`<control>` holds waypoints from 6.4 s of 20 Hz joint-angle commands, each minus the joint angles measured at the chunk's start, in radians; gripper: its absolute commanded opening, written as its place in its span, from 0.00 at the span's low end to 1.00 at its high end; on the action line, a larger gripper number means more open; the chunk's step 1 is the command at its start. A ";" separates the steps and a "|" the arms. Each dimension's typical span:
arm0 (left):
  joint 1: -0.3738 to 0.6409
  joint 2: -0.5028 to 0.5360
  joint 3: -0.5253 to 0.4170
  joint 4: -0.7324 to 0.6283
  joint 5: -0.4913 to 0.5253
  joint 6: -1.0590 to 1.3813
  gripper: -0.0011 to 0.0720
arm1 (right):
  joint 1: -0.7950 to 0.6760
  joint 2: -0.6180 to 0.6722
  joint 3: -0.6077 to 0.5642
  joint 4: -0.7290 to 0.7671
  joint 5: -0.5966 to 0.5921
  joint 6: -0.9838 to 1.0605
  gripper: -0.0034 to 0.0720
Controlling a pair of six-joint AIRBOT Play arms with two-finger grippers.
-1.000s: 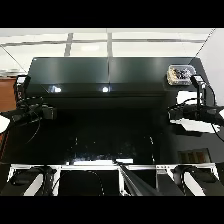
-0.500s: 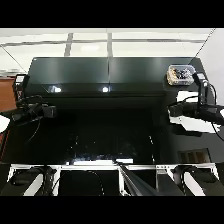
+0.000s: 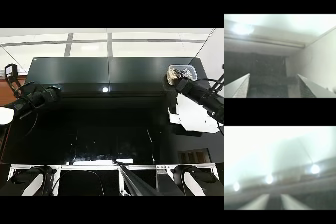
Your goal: Fold the box and place the chain.
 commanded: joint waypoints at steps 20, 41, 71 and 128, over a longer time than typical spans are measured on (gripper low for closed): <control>0.000 -0.352 0.277 0.346 -0.407 -0.088 0.99 | -0.777 -0.903 0.743 -0.887 0.870 0.012 0.87; -0.079 -0.385 0.277 0.213 -0.435 -0.003 0.98 | -0.048 -0.037 -0.248 -0.072 0.280 0.040 0.06; -0.292 -1.013 0.737 -0.281 -0.995 0.691 0.25 | 0.374 -0.043 -0.270 -0.118 0.070 0.025 0.06; -0.459 -0.682 0.359 -0.170 -0.431 1.225 0.05 | 0.513 -0.307 -0.044 -0.285 0.136 -1.048 0.95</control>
